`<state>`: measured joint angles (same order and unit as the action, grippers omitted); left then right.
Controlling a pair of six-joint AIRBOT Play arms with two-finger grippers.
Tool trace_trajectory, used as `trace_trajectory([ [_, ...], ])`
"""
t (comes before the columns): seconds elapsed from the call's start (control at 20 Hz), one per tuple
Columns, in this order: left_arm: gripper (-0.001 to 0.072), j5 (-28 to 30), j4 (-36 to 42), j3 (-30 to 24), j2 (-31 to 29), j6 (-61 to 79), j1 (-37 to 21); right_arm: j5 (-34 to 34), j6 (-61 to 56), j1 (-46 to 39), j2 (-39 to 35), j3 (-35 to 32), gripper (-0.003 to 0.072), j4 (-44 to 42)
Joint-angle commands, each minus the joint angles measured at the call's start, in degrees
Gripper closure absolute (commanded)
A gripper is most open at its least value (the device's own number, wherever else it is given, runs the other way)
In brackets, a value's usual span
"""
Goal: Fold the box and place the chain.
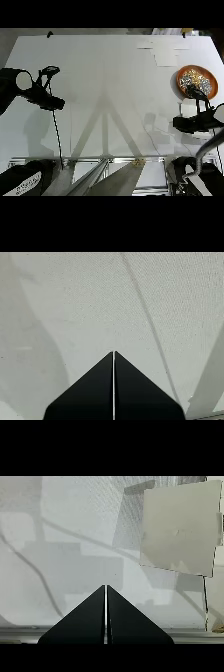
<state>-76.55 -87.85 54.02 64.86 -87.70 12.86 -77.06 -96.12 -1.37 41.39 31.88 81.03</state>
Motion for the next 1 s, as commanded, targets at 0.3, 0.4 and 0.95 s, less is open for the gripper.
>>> trace_trajectory([
  [0.3,0.0699,0.0,0.0,0.0,0.0,0.0,0.0,0.4,0.0,0.0,-0.1,0.0,0.0677,0.0],
  [0.4,0.0699,0.0,0.0,0.0,0.0,0.0,0.0,1.1,0.0,0.0,-0.1,0.0,0.0677,0.0],
  [0.95,0.0699,0.0,0.0,0.0,0.0,0.0,0.0,12.7,0.0,-0.1,0.0,0.0,0.0656,39.2],
])
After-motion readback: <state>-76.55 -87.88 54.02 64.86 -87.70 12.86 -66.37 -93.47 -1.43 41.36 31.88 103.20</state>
